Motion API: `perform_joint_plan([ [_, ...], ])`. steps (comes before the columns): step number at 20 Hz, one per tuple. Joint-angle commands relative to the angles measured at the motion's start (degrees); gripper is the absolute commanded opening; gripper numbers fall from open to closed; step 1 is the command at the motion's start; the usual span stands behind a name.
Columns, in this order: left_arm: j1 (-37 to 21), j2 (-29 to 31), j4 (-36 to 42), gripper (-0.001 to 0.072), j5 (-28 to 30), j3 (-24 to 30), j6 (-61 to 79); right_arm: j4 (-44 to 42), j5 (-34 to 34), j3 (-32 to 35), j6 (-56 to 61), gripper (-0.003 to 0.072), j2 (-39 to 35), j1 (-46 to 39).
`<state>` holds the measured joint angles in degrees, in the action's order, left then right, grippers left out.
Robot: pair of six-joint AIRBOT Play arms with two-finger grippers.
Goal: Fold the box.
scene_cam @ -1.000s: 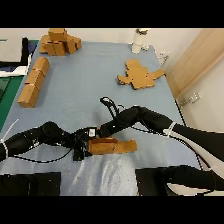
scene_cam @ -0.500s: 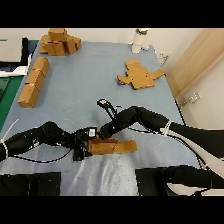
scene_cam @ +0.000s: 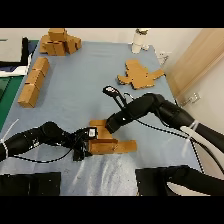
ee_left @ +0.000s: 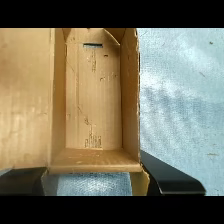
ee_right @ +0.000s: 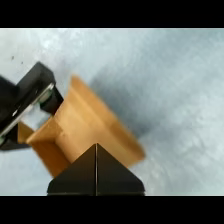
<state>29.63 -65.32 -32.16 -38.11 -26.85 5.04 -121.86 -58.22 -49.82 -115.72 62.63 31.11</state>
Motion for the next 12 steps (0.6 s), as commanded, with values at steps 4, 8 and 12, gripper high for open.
perform_joint_plan([
  [4, 0.0, 0.0, 0.0, 0.0401, 0.0, 0.0, 0.0, 4.8, -19.5, 8.9, -6.2, 0.0014, -12.4, 0.3],
  [8, 0.0, 0.0, 0.0, 0.0402, 0.0, 0.0, 0.0, 12.8, -5.0, 19.4, -16.4, 0.0613, -13.5, 3.2],
  [12, 0.0, 0.0, 0.0, 0.0402, 0.0, 0.0, 0.0, 17.5, 11.6, 21.2, -24.4, 0.0613, -13.5, 3.3],
])
